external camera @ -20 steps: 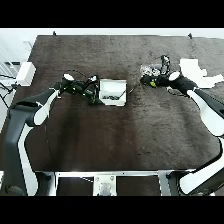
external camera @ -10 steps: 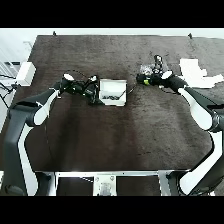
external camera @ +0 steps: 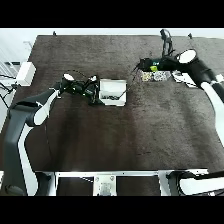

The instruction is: Fold the box and place the chain.

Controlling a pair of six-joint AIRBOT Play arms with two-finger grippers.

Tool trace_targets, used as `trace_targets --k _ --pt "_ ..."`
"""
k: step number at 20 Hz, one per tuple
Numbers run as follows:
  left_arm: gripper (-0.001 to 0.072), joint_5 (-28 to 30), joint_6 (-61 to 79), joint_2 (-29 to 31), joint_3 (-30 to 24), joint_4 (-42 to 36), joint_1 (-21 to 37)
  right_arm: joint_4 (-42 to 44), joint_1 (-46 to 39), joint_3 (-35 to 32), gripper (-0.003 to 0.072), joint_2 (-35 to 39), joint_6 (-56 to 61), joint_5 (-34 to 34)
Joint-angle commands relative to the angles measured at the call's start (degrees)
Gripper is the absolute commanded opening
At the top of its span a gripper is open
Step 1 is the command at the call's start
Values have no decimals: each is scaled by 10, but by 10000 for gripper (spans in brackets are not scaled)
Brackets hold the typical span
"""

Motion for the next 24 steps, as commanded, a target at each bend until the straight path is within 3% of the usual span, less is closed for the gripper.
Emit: trace_targets --k 1,4,7,12,16,17,18,24 --pt "459 0 0 0 1 0 0 -17 35 -11 5 76 2 57" --pt "459 0 0 0 1 0 0 -18 73 -12 5 83 2 89" --pt "459 0 0 0 1 0 0 -18 110 -32 5 82 -5 68" --pt "459 0 0 0 1 0 0 -16 142 -127 5 53 -15 -99" --pt "459 0 0 0 1 0 0 -14 147 -156 20 -8 -16 -151" --pt "459 0 0 0 1 0 0 -14 146 -156 263 -17 -16 -150" --pt "459 0 0 0 1 0 0 -15 144 -155 658 -16 -16 -143" --pt "459 0 0 0 1 0 0 -47 118 -150 664 100 -68 -125"
